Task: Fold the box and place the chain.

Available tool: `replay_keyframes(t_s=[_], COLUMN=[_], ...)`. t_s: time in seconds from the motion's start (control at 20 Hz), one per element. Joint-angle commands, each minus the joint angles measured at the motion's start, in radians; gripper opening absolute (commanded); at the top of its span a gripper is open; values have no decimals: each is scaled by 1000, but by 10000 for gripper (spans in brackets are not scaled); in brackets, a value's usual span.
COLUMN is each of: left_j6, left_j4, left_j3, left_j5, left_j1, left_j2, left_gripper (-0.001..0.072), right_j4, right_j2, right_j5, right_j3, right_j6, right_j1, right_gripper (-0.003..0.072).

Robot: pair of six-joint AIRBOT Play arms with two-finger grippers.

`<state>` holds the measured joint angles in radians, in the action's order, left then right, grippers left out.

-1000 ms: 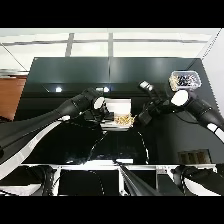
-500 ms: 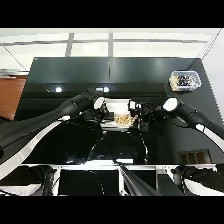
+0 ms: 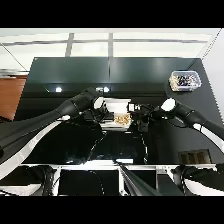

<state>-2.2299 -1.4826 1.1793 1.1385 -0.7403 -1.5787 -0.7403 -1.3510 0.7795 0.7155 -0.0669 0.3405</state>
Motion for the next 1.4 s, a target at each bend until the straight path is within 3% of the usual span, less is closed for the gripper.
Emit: replay_keyframes(t_s=[0.0,0.15,0.3,0.5,0.75,0.9,1.2,1.35], left_j6=[1,0,0,0,1,0,0,0], left_j4=[2,2,2,2,2,3,2,2], left_j3=[0,0,0,0,0,0,0,0], left_j5=[-1,-1,-1,-1,0,0,0,0], left_j1=[1,1,1,1,1,1,1,1], left_j2=[0,0,0,0,0,0,0,0], left_gripper=[32,32,32,33,33,32,32,32], right_j4=[-60,-222,-186,44,466,608,596,376], right_j2=[29,126,251,327,327,327,327,311], right_j5=[1,31,177,326,335,335,334,340], right_j3=[5,20,60,124,180,254,451,446], right_j6=[202,531,683,729,726,726,765,889], right_j1=[-3,-28,-78,-89,-89,-89,-89,-71], right_gripper=[6,6,6,6,7,7,9,11])
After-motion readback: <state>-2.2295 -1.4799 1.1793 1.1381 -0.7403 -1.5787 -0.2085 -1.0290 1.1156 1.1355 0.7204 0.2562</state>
